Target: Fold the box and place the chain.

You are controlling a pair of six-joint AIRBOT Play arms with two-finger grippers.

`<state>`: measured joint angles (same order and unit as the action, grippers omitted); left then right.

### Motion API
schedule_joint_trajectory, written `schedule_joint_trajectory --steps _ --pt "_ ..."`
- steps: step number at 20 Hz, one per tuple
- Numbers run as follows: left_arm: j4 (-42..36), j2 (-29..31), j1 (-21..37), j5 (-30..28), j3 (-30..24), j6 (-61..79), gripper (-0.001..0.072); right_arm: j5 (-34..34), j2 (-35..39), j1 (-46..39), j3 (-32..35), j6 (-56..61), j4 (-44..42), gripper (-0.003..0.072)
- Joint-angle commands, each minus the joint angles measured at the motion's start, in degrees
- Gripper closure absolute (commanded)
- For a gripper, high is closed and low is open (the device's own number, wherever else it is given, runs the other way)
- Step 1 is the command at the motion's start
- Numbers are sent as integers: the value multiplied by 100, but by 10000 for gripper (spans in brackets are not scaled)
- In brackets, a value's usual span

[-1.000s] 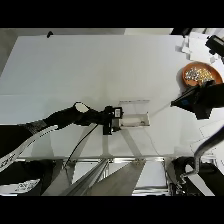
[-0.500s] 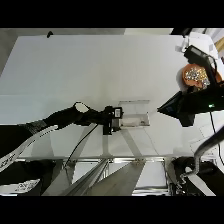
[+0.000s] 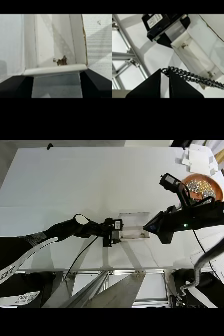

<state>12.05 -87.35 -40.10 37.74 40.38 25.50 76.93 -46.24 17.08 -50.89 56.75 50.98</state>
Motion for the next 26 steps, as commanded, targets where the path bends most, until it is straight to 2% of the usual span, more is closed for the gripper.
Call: schedule_joint_trajectory --steps 1,6,26 --pt "0 0 0 -2 -2 0 641 -566 -11 385 249 42 -4 676" --pt "0 0 0 -2 -2 0 641 -1239 -85 791 520 42 -4 676" --pt "0 0 0 -2 -2 0 641 -2015 -1687 868 946 195 -7 675"
